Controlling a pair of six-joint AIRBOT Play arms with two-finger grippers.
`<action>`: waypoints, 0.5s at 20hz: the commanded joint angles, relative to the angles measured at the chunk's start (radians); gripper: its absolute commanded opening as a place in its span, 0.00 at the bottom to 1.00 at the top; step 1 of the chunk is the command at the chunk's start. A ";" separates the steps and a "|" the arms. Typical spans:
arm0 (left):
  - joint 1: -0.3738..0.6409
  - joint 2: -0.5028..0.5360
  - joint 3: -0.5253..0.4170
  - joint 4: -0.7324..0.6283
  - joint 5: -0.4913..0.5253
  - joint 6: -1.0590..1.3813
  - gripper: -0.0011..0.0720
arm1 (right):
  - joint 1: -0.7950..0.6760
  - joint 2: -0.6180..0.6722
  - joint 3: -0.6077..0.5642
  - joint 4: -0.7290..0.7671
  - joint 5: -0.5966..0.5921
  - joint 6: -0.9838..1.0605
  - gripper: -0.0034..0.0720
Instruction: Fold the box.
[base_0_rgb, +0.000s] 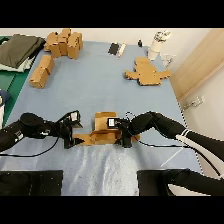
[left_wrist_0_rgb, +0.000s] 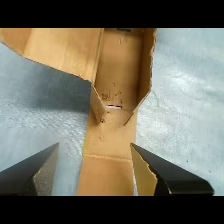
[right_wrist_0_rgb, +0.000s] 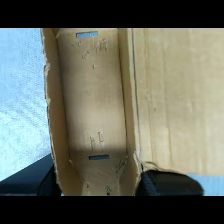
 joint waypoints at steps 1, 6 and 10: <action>-0.068 -0.007 -0.029 -0.054 0.082 0.071 0.94 | -0.001 -0.001 0.001 0.000 0.000 0.000 0.74; -0.150 -0.071 -0.011 -0.089 0.103 0.082 0.94 | -0.001 -0.001 0.001 0.000 0.000 0.000 0.74; -0.176 -0.095 0.013 -0.145 0.109 0.083 0.94 | -0.001 -0.001 0.001 0.000 0.000 0.000 0.74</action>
